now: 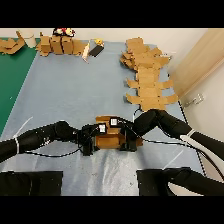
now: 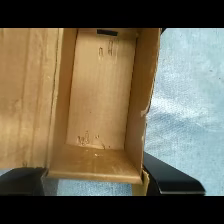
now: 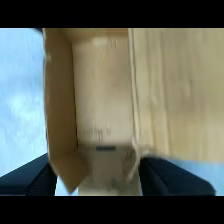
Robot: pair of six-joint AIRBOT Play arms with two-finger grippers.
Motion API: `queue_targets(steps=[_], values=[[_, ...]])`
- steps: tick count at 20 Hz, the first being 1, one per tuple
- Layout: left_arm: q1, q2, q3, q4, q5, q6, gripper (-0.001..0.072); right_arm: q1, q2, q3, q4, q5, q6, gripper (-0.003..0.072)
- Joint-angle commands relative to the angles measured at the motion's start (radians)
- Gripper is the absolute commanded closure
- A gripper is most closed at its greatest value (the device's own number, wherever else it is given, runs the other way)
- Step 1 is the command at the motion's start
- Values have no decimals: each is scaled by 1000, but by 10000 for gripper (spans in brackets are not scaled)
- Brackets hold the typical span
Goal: Fold the box.
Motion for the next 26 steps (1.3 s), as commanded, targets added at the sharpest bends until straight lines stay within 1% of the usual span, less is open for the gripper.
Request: queue_targets(steps=[1, 5, 7, 13, 15, 18, 19, 23, 26], values=[[0, 0, 0, 2, 0, 2, 250, -1, 61, 2, -136, 0, 106, -34], [0, 0, 0, 2, 0, 2, 250, -1, 101, 2, -203, -15, 234, -34], [0, 0, 0, 2, 0, 2, 250, -1, 123, 2, -206, -63, 303, -33], [0, 0, 0, 2, 0, 2, 250, 0, 148, 2, -133, -330, 483, -32], [0, 0, 0, 2, 0, 2, 250, 0, 148, 1, -74, -385, 567, -32], [0, 0, 0, 2, 0, 2, 250, 0, 148, 1, 100, -393, 619, -32], [0, 0, 0, 2, 0, 2, 250, 1, 148, 1, 135, -393, 673, -32], [1, 2, 0, 3, 2, 2, 250, 1, 148, 1, 155, -355, 966, -32], [1, 21, 0, 43, -16, -3, 250, 1, 148, 1, 155, -285, 1075, -31]])
